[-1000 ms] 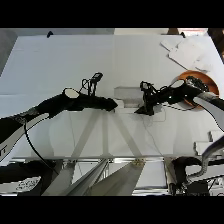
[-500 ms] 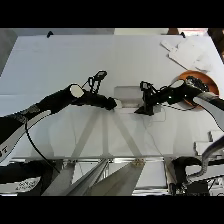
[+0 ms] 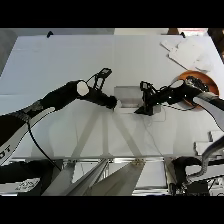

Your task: Fold the box and place the chain.

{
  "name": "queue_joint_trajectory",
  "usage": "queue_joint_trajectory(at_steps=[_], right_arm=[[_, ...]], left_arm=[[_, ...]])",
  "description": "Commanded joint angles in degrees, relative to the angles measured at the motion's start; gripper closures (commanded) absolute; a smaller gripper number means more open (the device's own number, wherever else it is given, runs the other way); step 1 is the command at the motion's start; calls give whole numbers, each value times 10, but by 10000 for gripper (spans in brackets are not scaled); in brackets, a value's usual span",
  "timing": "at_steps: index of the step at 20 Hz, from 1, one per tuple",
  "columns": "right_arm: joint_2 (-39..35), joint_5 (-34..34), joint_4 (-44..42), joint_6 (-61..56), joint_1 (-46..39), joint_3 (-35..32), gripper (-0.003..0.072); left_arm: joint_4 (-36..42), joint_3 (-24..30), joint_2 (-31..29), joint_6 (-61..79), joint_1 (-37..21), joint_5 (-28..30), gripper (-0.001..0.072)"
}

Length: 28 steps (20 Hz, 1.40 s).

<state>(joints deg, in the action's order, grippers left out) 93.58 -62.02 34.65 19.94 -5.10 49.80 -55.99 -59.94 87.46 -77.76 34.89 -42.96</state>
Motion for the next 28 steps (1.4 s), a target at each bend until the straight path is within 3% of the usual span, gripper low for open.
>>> queue_joint_trajectory(at_steps=[1, 11, 17, 21, 23, 28], right_arm=[[0, 0, 0, 1, 0, 0, 186], [0, 0, 0, 1, 0, 0, 186], [0, 0, 0, 1, 0, 0, 186], [0, 0, 0, 1, 0, 0, 186], [0, 0, 0, 1, 0, 0, 186], [0, 0, 0, 1, 0, 0, 186]], left_arm=[[-63, -31, 14, -79, 3, -49, 395], [-160, -137, 78, -177, 45, -144, 395], [-177, -142, 77, -183, 48, -167, 394], [-175, -142, 76, -183, 48, -174, 350], [-170, -142, 71, -183, 48, -173, 248], [-151, -142, 52, -183, 39, -171, 248]])
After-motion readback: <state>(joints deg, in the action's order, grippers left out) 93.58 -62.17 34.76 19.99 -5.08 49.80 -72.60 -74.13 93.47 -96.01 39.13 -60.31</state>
